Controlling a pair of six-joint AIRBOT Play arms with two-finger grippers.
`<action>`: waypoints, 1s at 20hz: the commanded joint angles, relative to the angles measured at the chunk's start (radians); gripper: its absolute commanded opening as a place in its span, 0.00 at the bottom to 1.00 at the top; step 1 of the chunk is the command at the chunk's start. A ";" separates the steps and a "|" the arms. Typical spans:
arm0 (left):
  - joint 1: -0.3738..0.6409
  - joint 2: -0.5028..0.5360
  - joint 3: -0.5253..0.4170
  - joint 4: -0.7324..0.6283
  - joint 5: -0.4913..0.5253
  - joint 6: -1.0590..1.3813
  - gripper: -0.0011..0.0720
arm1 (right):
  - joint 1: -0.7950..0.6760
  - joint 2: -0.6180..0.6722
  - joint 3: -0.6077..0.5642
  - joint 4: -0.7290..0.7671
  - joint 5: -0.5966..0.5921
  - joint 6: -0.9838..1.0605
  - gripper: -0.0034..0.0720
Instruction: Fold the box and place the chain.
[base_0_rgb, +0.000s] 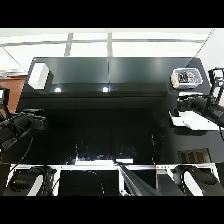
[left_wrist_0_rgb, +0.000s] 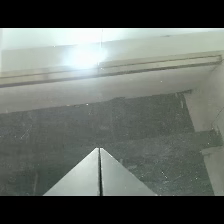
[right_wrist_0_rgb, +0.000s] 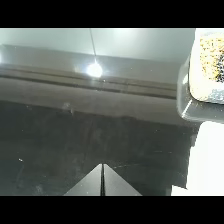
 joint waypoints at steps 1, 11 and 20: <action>-0.001 0.000 0.000 0.000 0.000 0.000 0.05 | -0.001 0.000 -0.001 0.000 0.000 0.000 0.07; -0.001 0.000 0.000 0.000 0.000 0.000 0.05 | -0.001 0.000 -0.001 0.000 0.000 0.000 0.07; -0.002 -0.003 -0.014 -0.137 0.103 -0.014 0.06 | 0.000 -0.002 -0.001 0.146 -0.113 0.001 0.07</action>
